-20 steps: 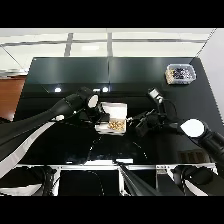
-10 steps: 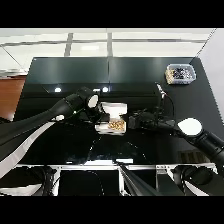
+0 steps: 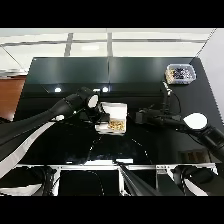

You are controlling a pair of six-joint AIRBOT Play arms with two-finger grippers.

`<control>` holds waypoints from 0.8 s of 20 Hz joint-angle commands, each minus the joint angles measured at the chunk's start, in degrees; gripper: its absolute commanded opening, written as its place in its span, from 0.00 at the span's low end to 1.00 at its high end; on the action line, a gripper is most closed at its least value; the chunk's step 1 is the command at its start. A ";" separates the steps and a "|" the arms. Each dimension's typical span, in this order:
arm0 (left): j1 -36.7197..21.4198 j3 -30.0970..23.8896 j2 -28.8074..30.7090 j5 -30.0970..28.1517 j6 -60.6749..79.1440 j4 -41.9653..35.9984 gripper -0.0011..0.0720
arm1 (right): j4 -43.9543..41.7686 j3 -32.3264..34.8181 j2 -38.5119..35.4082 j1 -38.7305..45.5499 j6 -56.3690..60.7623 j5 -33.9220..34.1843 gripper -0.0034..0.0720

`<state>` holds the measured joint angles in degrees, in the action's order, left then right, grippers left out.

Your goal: Fold the box and place the chain.

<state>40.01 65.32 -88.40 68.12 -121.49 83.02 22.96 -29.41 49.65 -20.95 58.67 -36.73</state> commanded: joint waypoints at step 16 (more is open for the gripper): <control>-2.60 0.79 14.78 2.58 5.51 9.49 0.66 | 8.20 -0.04 0.02 3.93 0.09 -8.50 0.46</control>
